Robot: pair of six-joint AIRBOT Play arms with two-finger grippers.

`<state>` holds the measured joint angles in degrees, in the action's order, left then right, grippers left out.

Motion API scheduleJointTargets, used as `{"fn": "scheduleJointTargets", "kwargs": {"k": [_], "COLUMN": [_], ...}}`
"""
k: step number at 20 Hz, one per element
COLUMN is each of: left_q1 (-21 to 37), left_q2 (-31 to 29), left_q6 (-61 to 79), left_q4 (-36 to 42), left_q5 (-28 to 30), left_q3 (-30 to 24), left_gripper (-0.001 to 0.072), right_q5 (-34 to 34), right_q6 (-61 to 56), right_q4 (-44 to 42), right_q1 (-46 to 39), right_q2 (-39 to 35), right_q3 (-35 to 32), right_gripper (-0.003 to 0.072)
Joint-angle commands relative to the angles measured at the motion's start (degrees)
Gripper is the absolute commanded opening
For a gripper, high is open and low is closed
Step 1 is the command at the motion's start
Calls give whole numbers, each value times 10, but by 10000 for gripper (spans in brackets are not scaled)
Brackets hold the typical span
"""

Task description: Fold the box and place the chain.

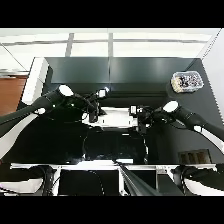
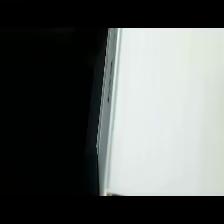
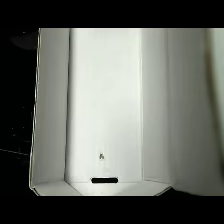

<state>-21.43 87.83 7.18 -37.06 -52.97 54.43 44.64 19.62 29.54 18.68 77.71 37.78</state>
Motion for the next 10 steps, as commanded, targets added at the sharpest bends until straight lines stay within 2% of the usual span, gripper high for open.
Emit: {"fn": "scheduleJointTargets", "kwargs": {"k": [1, 10], "left_q1": [1, 1], "left_q2": [0, 0], "left_q6": [-1, -1], "left_q4": [0, 0], "left_q5": [-15, -16], "left_q3": [0, 0], "left_gripper": [29, 30], "right_q5": [-25, -40], "right_q6": [-19, -40], "right_q4": [7, 37], "right_q1": [10, 25], "right_q2": [3, 5], "right_q3": [0, 1], "right_gripper": [659, 659]}}
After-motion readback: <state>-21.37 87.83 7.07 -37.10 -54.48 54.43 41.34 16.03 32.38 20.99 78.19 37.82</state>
